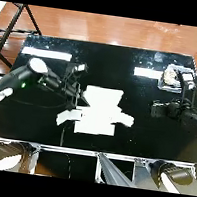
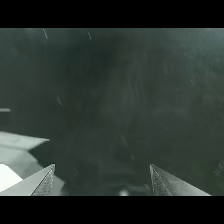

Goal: Fold the box and place the chain.

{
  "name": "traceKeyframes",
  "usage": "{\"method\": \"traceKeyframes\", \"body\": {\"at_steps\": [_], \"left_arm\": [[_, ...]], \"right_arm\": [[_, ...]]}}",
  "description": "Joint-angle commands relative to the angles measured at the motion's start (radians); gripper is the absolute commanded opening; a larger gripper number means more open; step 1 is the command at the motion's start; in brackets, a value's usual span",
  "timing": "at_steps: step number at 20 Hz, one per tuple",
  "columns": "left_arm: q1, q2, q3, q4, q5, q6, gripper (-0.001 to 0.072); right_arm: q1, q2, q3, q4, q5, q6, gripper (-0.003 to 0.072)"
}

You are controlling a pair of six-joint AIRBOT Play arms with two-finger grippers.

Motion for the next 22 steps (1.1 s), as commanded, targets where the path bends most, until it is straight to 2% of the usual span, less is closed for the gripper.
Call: {"method": "traceKeyframes", "body": {"at_steps": [1, 3, 4, 9, 16, 22], "left_arm": [[-0.121, 0.167, -0.165, -0.066, 0.340, 0.197, 0.0023], [-0.129, 0.149, -0.258, -0.229, 0.484, 0.333, 0.0023], [-0.129, 0.127, -0.275, -0.234, 0.507, 0.368, 0.0023], [-0.129, 0.064, -0.275, -0.097, 0.500, 0.358, 0.0023], [-0.129, 0.059, -0.273, 0.139, 0.526, 0.365, 0.0023], [-0.129, 0.059, -0.271, 0.171, 0.528, 0.306, 0.0023]], "right_arm": [[0.043, -0.001, -0.026, -0.027, -0.047, -0.084, 0.0705], [0.101, -0.002, -0.084, -0.017, 0.066, -0.079, 0.0704], [0.135, -0.003, -0.109, -0.023, 0.112, -0.079, 0.0704], [0.238, -0.003, -0.136, -0.029, 0.190, -0.084, 0.0705], [0.314, -0.033, -0.161, -0.024, 0.214, -0.109, 0.0705], [0.463, -0.045, -0.228, -0.020, 0.272, -0.149, 0.0705]]}}
